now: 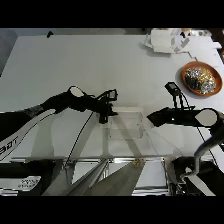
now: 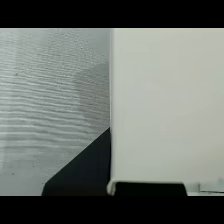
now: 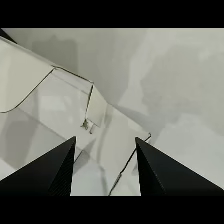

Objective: Fold the box and place the chain.

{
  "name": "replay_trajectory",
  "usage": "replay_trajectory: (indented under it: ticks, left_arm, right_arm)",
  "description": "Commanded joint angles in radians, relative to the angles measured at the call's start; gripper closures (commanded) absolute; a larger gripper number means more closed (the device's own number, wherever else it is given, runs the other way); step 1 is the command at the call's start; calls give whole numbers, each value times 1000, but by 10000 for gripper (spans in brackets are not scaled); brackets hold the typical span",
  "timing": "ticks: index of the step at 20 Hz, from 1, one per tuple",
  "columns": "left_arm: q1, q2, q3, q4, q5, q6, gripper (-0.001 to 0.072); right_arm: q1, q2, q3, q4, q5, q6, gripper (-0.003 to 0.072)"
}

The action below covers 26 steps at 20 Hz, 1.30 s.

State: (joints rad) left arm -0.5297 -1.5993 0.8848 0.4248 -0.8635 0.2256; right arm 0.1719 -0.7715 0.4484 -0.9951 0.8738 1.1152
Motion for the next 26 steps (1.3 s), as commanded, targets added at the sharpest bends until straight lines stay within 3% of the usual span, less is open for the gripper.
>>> replay_trajectory:
  ticks: [1, 11, 21, 26]
  left_arm:
    - [-2, -2, -1, 10, 23, 3, 703]
    - [-1, 1, -1, -97, 67, 3, 706]
    - [-2, 8, 0, -90, 36, 66, 706]
    - [-2, 38, 2, 13, 37, 65, 707]
  right_arm:
    - [0, 1, 2, -23, 3, -2, 273]
    - [0, 1, 2, -52, 2, -2, 274]
    - [0, 1, 2, -55, 2, -48, 274]
    - [0, 1, 1, -56, 1, -52, 274]
